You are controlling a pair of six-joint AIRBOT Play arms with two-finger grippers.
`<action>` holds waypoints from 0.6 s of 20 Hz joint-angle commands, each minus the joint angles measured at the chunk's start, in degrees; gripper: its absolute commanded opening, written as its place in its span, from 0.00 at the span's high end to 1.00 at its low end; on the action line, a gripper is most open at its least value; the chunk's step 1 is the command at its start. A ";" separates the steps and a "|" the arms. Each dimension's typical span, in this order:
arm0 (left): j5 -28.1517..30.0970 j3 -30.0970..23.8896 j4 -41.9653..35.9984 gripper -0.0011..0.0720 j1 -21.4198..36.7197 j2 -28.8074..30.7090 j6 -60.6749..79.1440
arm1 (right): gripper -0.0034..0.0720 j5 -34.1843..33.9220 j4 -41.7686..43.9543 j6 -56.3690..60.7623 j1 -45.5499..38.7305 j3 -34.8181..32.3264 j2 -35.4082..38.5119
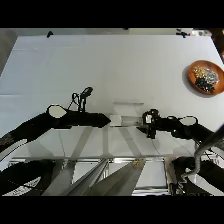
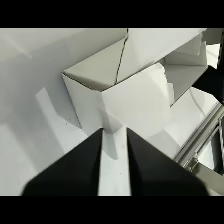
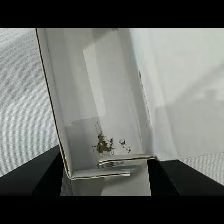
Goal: Fold the box and place the chain.
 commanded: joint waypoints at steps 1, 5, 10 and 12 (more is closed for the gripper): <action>-0.50 0.37 0.26 0.40 -0.92 0.04 0.02 | 0.42 0.02 0.00 0.00 0.02 -0.02 0.02; -1.36 3.45 2.27 0.22 -1.18 0.04 -0.94 | 0.42 0.02 0.02 0.02 0.02 -0.02 0.02; -1.79 5.22 7.02 0.21 -1.33 -1.73 -6.27 | 0.42 0.02 0.02 0.02 0.02 -0.02 0.02; -2.01 5.31 8.52 0.21 -1.92 -2.84 -9.03 | 0.42 0.02 0.00 0.02 0.02 -0.02 0.02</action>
